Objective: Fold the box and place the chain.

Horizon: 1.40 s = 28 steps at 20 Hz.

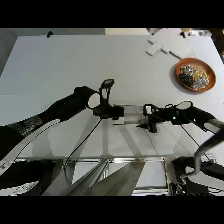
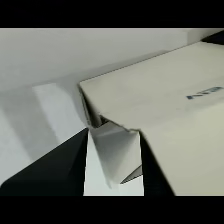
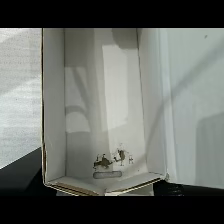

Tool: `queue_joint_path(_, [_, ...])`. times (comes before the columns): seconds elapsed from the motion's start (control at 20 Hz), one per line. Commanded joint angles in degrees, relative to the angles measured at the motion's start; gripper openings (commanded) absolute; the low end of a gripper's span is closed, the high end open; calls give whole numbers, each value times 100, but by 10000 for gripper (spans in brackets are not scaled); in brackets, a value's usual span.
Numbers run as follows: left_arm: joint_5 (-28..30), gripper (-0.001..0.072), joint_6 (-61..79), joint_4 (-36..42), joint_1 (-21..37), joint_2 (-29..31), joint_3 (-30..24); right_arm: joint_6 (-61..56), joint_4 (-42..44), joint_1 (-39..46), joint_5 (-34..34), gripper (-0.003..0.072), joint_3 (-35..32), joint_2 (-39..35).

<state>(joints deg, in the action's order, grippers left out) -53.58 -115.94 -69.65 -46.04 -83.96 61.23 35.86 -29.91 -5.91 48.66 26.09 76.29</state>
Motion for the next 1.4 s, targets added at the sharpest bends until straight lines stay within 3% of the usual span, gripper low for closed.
queue_joint_path(0.0, [-295, 361, -667, -350, -7, -26, 46, 0, 0, -4, 2, 295, -2, 2])
queue_joint_path(0.35, [-428, 359, -1062, -407, -50, -59, 164, 0, 0, -4, 2, 295, -2, 2])
queue_joint_path(0.5, [-1515, 358, -1165, -852, -168, -516, 898, 0, 0, -4, 2, 295, -2, 2])
queue_joint_path(0.6, [-1908, 359, -1377, -848, -251, -863, 1338, 0, 0, -4, 2, 295, -2, 2])
queue_joint_path(0.8, [-1869, 359, -1749, -730, -372, -1150, 1711, 0, 0, -4, 2, 295, -2, 2])
queue_joint_path(1.35, [-1869, 338, -2562, -1115, -656, -1554, 1722, 0, 0, -4, 2, 295, 0, 2])
